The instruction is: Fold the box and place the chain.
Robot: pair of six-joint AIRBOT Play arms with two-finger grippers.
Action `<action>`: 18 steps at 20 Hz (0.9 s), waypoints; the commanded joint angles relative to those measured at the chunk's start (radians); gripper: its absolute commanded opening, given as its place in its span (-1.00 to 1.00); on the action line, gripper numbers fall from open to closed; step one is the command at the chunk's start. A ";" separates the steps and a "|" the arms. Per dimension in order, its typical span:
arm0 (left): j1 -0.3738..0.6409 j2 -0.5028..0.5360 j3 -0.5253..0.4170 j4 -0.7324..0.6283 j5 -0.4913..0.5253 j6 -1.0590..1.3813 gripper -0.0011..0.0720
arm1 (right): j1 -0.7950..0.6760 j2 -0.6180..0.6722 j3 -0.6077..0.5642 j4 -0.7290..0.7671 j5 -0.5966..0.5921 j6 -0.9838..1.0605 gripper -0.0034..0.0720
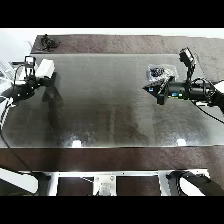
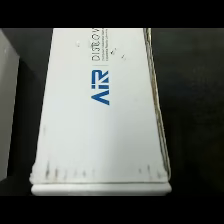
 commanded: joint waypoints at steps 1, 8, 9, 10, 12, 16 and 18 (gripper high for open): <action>0.025 -0.030 0.014 -0.041 -0.006 -0.001 -0.93 | 0.001 0.000 -0.012 0.002 -0.001 0.000 -0.88; 0.025 -0.051 0.037 -0.041 0.080 0.000 -0.92 | 0.001 0.000 -0.014 0.010 0.000 0.015 -0.88; 0.025 -0.051 0.037 -0.035 0.070 0.006 -0.63 | 0.001 0.000 -0.014 0.010 0.000 0.026 -0.88; 0.024 -0.051 0.037 -0.029 0.068 0.012 0.84 | 0.001 0.000 -0.014 0.010 0.000 0.035 -0.88; 0.025 -0.051 0.037 -0.029 0.076 0.015 1.00 | 0.001 0.000 -0.014 0.010 0.000 0.073 -0.85; 0.024 -0.037 0.037 -0.029 0.076 0.033 1.00 | 0.001 0.003 -0.014 0.026 0.003 0.084 -0.30; 0.025 0.021 0.034 -0.020 0.074 0.034 1.00 | 0.001 0.015 -0.013 0.080 0.003 0.059 -0.30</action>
